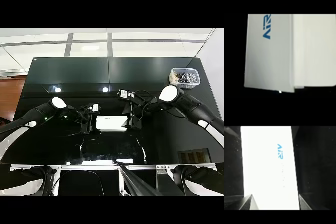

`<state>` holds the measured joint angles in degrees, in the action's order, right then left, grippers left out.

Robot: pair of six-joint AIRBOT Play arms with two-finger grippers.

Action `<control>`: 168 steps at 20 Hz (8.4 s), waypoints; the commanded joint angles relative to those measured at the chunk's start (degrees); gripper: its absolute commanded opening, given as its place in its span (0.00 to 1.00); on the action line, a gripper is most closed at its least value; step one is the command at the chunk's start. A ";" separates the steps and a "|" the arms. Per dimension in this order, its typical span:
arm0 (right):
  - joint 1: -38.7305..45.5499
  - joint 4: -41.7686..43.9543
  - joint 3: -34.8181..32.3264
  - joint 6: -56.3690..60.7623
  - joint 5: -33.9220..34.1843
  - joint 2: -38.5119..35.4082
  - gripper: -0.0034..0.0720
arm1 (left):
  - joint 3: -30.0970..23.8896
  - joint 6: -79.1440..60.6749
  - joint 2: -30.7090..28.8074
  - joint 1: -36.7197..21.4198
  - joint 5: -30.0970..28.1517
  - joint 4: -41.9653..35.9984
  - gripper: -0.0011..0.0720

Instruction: Fold the box and place the chain.

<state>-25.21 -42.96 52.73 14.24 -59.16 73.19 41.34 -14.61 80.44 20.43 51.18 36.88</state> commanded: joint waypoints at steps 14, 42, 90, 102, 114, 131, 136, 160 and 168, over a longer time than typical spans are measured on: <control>-0.20 -0.50 -0.26 0.33 0.20 1.01 0.35 | 0.00 0.00 0.00 0.02 -0.02 0.02 0.56; -1.60 -2.34 -0.96 0.35 0.20 1.03 0.56 | 0.00 0.00 0.00 0.02 0.00 0.02 0.56; 2.56 16.44 -6.08 45.59 1.77 8.81 0.06 | 0.02 0.00 0.00 0.02 -0.02 0.00 0.56; 6.73 17.73 -0.85 44.24 -10.01 4.22 0.06 | 0.02 0.52 0.00 -0.07 -0.92 -0.02 0.57; 31.76 9.64 0.50 48.15 -22.38 -13.44 0.06 | 15.02 16.59 -5.27 2.86 11.82 6.45 0.99; 31.76 8.26 0.46 48.04 -21.22 -13.44 0.06 | 23.30 24.06 9.53 11.34 11.19 6.14 0.99; 31.76 8.13 0.46 48.02 -21.22 -13.44 0.06 | 23.30 24.06 9.53 12.20 12.59 11.58 0.99; 31.74 5.90 0.46 50.51 -19.21 -13.44 0.06 | 41.48 83.38 11.34 -25.70 -2.89 43.19 0.41; 31.58 6.49 0.46 53.13 -18.86 -13.44 0.06 | 68.87 80.83 33.40 -40.72 11.21 39.50 0.42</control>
<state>6.50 -36.69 53.15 66.15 -78.19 59.77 101.56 66.39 106.59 -17.23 57.54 76.66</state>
